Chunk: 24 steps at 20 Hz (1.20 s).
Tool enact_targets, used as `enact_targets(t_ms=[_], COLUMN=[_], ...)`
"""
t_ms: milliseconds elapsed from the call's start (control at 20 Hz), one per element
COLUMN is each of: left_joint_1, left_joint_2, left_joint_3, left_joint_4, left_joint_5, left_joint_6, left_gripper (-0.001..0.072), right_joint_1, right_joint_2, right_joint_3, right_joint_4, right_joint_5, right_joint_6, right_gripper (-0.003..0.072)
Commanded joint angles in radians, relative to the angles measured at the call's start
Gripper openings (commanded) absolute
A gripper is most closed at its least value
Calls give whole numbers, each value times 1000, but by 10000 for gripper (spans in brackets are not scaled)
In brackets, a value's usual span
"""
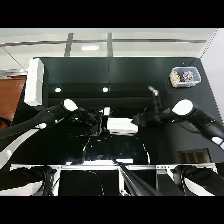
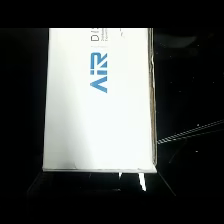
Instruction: Fold the box and place the chain.
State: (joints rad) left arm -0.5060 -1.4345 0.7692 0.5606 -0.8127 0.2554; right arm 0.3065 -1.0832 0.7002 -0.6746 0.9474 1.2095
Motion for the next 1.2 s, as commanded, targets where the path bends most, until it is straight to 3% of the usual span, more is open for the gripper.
enact_targets(t_ms=[0, 50, 100, 150, 250, 350, 500, 700, 1150], left_joint_1=[5, 6, 8, 10, 11, 16, 16, 14, -90], left_joint_2=[15, 27, 38, 47, 67, 100, 156, 160, -50], left_joint_3=[1, 1, 1, 1, 18, 47, 100, 196, 327], left_joint_4=[3, 3, 3, 7, 54, 80, 109, 108, 112], left_joint_5=[35, 57, 77, 94, 93, 30, -69, -70, -73], left_joint_6=[-1, -10, -35, -60, -174, -285, -327, -403, -470], left_gripper=[382, 487, 646, 713, 714, 713, 709, 707, 706], right_joint_1=[-158, -222, -279, -335, -417, -462, -477, -477, -477], right_joint_2=[56, 67, 68, 68, 68, 68, 68, 67, 66], right_joint_3=[127, 153, 165, 166, 166, 166, 166, 166, 166], right_joint_4=[-16, -23, -27, -39, -89, -106, -114, -121, -149], right_joint_5=[116, 115, 115, 113, 120, 118, 0, -62, 19], right_joint_6=[-43, -43, -43, -43, -42, -44, -44, -44, -43], right_gripper=[16, 17, 17, 17, 16, 17, 17, 17, 17])
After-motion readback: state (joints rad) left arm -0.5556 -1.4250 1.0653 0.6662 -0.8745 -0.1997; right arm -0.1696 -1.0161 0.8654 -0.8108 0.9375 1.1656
